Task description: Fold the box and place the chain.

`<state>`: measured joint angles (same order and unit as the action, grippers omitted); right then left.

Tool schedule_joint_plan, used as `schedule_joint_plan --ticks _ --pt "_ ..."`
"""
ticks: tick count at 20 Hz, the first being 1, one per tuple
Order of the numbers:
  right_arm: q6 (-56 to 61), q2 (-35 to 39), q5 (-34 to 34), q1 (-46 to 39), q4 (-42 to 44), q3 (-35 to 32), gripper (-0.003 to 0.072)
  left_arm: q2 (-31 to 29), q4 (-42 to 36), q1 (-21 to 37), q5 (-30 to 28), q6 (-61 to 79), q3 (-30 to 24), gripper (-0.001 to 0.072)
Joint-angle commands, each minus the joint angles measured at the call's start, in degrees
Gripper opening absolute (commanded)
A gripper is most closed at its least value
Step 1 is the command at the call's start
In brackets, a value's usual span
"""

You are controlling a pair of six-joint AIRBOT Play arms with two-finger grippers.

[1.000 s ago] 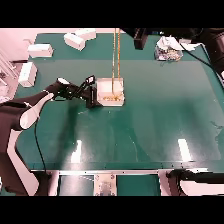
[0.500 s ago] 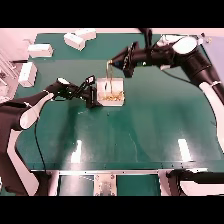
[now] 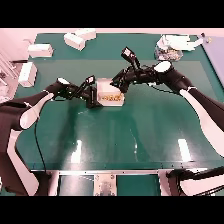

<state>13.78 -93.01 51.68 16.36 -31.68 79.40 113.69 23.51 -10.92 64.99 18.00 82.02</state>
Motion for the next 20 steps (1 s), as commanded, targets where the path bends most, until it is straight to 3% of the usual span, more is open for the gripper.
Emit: schedule_joint_plan --ticks 1,2,3,5,7,10,20 --pt "-1.09 -0.83 -1.01 -1.42 -0.72 0.07 0.0341 -0.02 0.02 0.02 -0.02 0.0 0.04 0.063" --pt "-2.58 -0.81 -0.72 -2.34 -2.84 0.07 0.0469 0.0 0.02 0.02 -0.02 0.0 0.04 0.063" --pt "-4.0 -0.83 -0.13 -3.37 -5.84 0.0 0.0517 0.0 0.02 0.02 -0.02 0.0 0.04 0.0629" --pt "-7.37 -0.94 3.1 -5.99 -14.4 -0.04 0.0527 0.0 0.02 0.02 -0.02 0.0 0.04 0.063" --pt "-13.11 -1.33 7.04 -9.29 -16.96 -0.83 0.0527 0.0 0.02 0.02 0.0 0.0 0.04 0.063" --pt "-22.1 -3.8 9.68 -12.46 -16.72 -1.27 0.0571 0.0 0.02 0.02 0.0 0.0 0.04 0.0629" --pt "-36.02 -11.61 9.22 -9.62 -10.21 -1.18 0.0571 0.0 0.02 0.02 0.0 0.0 0.04 0.0629"
